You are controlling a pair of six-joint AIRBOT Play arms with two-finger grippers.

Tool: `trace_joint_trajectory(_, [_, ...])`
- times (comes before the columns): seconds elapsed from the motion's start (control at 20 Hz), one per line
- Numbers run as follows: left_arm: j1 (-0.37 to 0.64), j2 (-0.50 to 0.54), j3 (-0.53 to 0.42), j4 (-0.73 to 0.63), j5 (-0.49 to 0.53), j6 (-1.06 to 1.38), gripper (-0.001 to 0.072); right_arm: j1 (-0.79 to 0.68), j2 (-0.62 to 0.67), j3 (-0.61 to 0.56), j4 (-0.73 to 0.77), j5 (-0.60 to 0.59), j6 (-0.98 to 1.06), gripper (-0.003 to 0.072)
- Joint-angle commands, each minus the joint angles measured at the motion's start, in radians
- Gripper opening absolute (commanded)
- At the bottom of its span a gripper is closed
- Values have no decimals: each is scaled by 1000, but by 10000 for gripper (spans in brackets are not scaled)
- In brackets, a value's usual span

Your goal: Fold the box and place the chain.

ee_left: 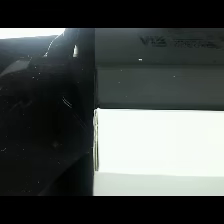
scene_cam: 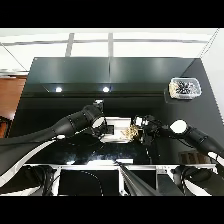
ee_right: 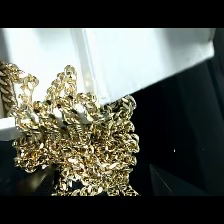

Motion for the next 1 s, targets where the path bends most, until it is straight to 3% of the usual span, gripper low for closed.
trace_joint_trajectory(0.0, [0,0,0,0,2,0,31,1,-8,0,-1,47,-3,512])
trace_joint_trajectory(0.1, [0,0,0,0,2,0,31,1,-8,0,-1,58,13,477])
trace_joint_trajectory(0.15, [0,0,0,0,2,0,31,1,-8,0,-1,58,32,401])
trace_joint_trajectory(0.2, [0,0,0,0,2,0,31,1,-8,0,-3,59,51,154])
trace_joint_trajectory(0.25, [0,0,0,0,2,0,31,1,-8,0,-3,60,53,12])
trace_joint_trajectory(0.6, [0,0,0,0,1,0,31,1,31,37,-57,93,254,12])
trace_joint_trajectory(0.8, [0,0,0,0,2,0,31,1,101,139,-189,258,533,12])
trace_joint_trajectory(0.95, [0,0,0,0,1,0,31,1,142,252,-170,457,665,12])
